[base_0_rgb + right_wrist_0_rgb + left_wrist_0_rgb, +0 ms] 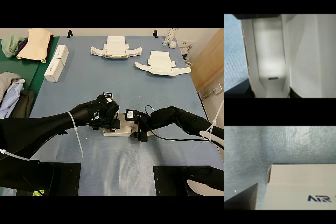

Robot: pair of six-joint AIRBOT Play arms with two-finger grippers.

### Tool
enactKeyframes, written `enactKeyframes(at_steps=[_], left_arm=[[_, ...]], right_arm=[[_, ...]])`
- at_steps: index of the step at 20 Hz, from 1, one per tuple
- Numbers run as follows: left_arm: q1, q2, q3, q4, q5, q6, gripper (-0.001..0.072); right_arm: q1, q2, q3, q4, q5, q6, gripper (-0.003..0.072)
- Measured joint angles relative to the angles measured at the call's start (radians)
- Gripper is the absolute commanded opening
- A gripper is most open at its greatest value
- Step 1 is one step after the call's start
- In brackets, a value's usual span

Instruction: Fold the box.

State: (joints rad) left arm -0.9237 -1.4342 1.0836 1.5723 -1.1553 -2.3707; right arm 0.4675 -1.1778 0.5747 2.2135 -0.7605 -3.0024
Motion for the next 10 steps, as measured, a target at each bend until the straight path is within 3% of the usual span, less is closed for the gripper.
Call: enactKeyframes(at_steps=[6, 10], left_arm=[[0.001, 0.001, 0.020, 0.000, -0.018, 0.001, 0.0494], [0.003, 0.019, 0.097, 0.013, -0.117, 0.052, 0.0494]], right_arm=[[0.000, 0.000, 0.000, 0.000, 0.000, 0.000, 0.0453], [0.000, 0.000, 0.000, 0.000, 0.000, 0.000, 0.0453]])
